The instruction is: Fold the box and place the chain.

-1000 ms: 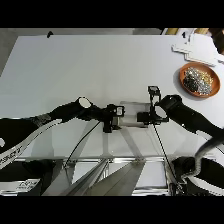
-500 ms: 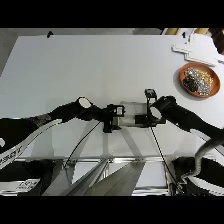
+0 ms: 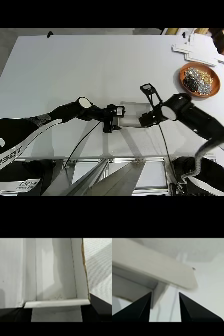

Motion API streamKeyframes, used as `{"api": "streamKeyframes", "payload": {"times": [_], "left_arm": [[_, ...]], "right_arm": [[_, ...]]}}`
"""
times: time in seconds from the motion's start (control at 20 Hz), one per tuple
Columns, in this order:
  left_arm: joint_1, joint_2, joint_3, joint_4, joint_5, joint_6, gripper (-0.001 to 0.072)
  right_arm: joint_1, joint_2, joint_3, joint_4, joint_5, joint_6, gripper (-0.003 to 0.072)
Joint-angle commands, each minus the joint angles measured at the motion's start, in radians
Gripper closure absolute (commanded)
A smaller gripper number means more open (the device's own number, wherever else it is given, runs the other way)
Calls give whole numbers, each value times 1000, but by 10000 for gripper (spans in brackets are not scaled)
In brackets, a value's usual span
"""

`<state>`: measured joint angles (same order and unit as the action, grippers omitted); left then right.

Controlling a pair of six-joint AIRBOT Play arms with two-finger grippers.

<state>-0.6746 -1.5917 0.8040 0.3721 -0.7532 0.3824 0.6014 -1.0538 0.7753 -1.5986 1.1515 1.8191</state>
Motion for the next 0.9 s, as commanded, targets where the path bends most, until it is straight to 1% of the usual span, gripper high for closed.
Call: {"api": "streamKeyframes", "payload": {"times": [0.0,0.05,0.15,0.3,0.35,0.45,0.5,0.6,0.7,0.85], "left_arm": [[0,0,0,-1,0,-1,459],[0,0,0,-1,0,-1,459],[0,0,0,-1,0,-1,459],[0,0,0,-1,0,-1,459],[0,0,0,-1,0,-1,459],[0,0,0,-1,0,-1,459],[0,0,0,-1,0,-1,459],[0,0,0,-1,0,-1,459],[0,0,0,-1,0,-1,459],[0,0,0,-1,0,-1,459]], "right_arm": [[-80,100,142,-2,116,-162,347],[-130,98,204,-2,93,-192,436],[-244,72,323,-10,20,-261,448],[-443,-56,493,-15,27,-305,446],[-509,-101,523,-13,21,-310,446],[-637,-179,538,-13,-29,-333,450],[-694,-212,538,-13,-55,-338,466],[-796,-282,538,-13,-103,-360,466],[-868,-344,538,-13,-129,-414,466],[-934,-426,538,-11,-154,-466,466]]}}
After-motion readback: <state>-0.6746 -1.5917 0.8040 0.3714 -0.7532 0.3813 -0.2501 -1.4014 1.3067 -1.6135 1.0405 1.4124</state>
